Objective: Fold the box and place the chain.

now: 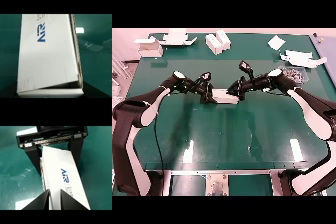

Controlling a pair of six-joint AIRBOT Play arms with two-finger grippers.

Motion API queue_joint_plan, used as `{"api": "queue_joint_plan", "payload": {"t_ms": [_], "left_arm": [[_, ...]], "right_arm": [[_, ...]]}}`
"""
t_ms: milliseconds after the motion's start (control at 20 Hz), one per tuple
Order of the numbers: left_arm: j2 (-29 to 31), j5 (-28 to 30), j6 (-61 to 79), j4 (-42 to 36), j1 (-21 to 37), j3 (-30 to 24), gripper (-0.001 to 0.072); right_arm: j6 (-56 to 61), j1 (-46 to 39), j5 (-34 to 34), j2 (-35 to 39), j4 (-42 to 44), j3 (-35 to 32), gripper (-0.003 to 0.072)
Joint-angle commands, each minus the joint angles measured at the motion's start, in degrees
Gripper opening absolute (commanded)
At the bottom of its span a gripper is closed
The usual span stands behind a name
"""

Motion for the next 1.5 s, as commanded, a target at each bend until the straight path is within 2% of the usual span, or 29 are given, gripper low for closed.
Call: {"api": "queue_joint_plan", "payload": {"t_ms": [0,300,400,900,1200,1350,1450], "left_arm": [[0.04,0.46,-0.11,0.04,0.11,0.02,0.0541],[0.04,0.46,-0.11,0.04,0.11,0.02,0.0541],[0.04,0.46,-0.11,0.04,0.11,0.02,0.0541],[0.04,0.48,-0.11,0.04,0.11,0.02,0.0541],[0.04,0.46,-0.11,0.02,0.11,0.02,0.0541],[0.04,0.46,-0.11,0.04,0.11,0.02,0.0541],[0.04,0.46,-0.11,0.04,0.11,0.02,0.0541]], "right_arm": [[-2.08,-0.37,0.94,-0.04,1.11,-0.9,0.0134],[-2.08,-0.37,0.98,-0.04,0.15,-2.27,0.0115],[-2.12,-0.37,2.01,-0.04,0.17,-3.04,0.0081],[-2.95,-0.42,2.25,-1.62,1.18,-4.2,0.001],[-2.89,-0.42,17.2,-1.57,8.2,1.16,0.001],[-2.91,-0.44,17.09,-1.46,10.1,2.51,0.001],[-1.18,-0.44,13.9,-1.64,9.88,2.1,0.0009]]}}
